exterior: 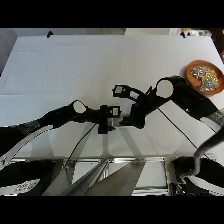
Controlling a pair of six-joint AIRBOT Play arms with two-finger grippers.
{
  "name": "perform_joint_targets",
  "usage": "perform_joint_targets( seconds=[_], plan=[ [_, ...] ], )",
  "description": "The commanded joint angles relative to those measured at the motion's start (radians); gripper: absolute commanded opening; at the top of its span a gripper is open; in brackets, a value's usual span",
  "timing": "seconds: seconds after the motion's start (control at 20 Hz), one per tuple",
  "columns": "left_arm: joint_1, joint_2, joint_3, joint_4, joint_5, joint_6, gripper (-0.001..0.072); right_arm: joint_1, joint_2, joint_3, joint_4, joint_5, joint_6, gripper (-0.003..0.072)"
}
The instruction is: Fold the box and place the chain.
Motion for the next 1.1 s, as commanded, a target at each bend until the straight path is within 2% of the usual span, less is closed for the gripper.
perform_joint_targets(
  seconds=[0.0,0.05,0.15,0.2,0.3,0.45,0.5,0.6,0.7,0.75,0.95,1.05],
  plan=[
    [0.0,0.001,0.0,0.0,0.0,0.0,0.0013,-0.005,-0.001,-0.006,-0.003,-0.006,0.01,0.0222],
    [0.0,0.001,0.0,0.0,0.0,0.0,0.0013,-0.017,0.021,-0.006,-0.003,-0.006,0.01,0.0292],
    [0.0,0.001,0.0,0.0,0.0,0.0,0.0013,-0.062,0.079,-0.006,-0.008,-0.005,0.009,0.0293],
    [0.0,0.001,0.0,0.0,0.0,0.0,0.0013,-0.098,0.113,-0.006,-0.016,0.006,-0.005,0.0286],
    [0.0,0.001,0.0,0.0,0.0,0.0,0.0013,-0.176,0.177,-0.006,-0.041,0.048,-0.085,0.013],
    [0.0,0.001,0.0,0.0,0.0,0.0,0.0013,-0.283,0.221,-0.01,-0.044,0.104,-0.272,0.0143],
    [0.0,0.001,0.0,0.0,0.0,0.0,0.0013,-0.304,0.221,-0.023,-0.043,0.094,-0.277,0.0181],
    [0.0,0.001,0.0,0.0,0.0,0.0,0.0013,-0.316,0.221,-0.1,-0.044,0.054,-0.315,0.0201],
    [0.0,0.001,0.0,0.0,0.0,0.0,0.0013,-0.316,0.221,-0.222,-0.043,-0.002,-0.398,0.032],
    [0.0,0.001,0.0,0.0,0.0,0.0,0.0013,-0.316,0.221,-0.285,-0.043,-0.051,-0.444,0.0339],
    [0.0,0.001,0.0,0.0,0.001,0.0,0.0013,-0.316,0.221,-0.453,0.006,-0.248,-0.613,0.0336],
    [0.0,0.001,0.0,0.0,0.0,0.0,0.0013,-0.316,0.221,-0.501,0.066,-0.322,-0.705,0.0294]
  ],
)
